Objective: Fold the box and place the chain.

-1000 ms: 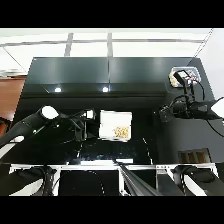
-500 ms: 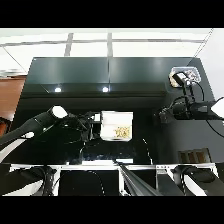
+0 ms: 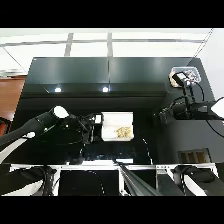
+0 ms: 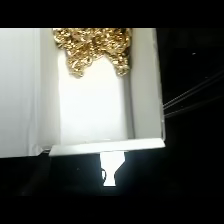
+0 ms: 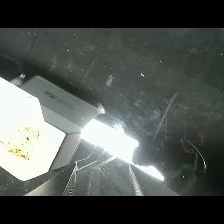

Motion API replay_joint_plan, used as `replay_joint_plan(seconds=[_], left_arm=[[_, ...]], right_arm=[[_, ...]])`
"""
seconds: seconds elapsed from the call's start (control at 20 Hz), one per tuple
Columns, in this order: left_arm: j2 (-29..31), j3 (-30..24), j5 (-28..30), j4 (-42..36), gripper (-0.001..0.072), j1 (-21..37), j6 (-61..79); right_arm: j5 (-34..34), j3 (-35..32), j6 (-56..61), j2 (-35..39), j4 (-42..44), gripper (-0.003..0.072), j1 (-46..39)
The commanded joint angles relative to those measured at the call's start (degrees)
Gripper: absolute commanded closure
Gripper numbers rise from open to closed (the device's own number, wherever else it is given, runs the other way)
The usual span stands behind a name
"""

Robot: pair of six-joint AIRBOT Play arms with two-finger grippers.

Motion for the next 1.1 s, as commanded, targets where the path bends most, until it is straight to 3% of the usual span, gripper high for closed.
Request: replay_joint_plan(seconds=[0.0, 0.6, 0.65, 0.75, 0.8, 0.9, 1.0, 1.05], left_arm=[[0.04, 0.02, -1.68, 0.20, -0.0005, 0.00, -0.68], [-0.02, 0.02, -0.85, -5.35, 0.0000, 0.00, -3.37], [-0.02, 0.02, -0.94, -5.33, 0.0040, 0.00, -3.37], [-0.02, 0.02, -1.14, -5.33, 0.0241, 0.00, -3.32], [-0.02, 0.02, -1.09, -5.31, 0.0303, 0.00, -3.32], [-0.02, 0.02, -1.07, -5.31, 0.0312, 0.00, -3.30], [-0.02, 0.02, -0.94, -5.31, 0.0311, 0.00, -3.32], [-0.02, 0.02, -0.83, -5.31, 0.0311, 0.00, -3.32]], right_arm=[[0.00, -0.02, 0.02, 0.02, 0.02, 0.0301, 0.02], [-0.26, -0.02, 0.02, 0.02, 0.02, 0.0301, 0.02], [-0.39, -0.02, 0.02, 0.02, 0.02, 0.0301, 0.02], [-1.46, -0.02, 0.09, 0.02, 0.04, 0.0302, 0.02], [-2.51, -0.02, 0.20, 0.00, 0.33, 0.0301, 0.02], [-7.65, -0.02, 5.05, -0.13, 2.21, 0.0299, 0.02], [-11.45, 0.00, 9.73, -1.86, 5.38, 0.0051, 0.02], [-12.48, 0.00, 9.25, -3.82, 8.83, 0.0051, 0.15]])
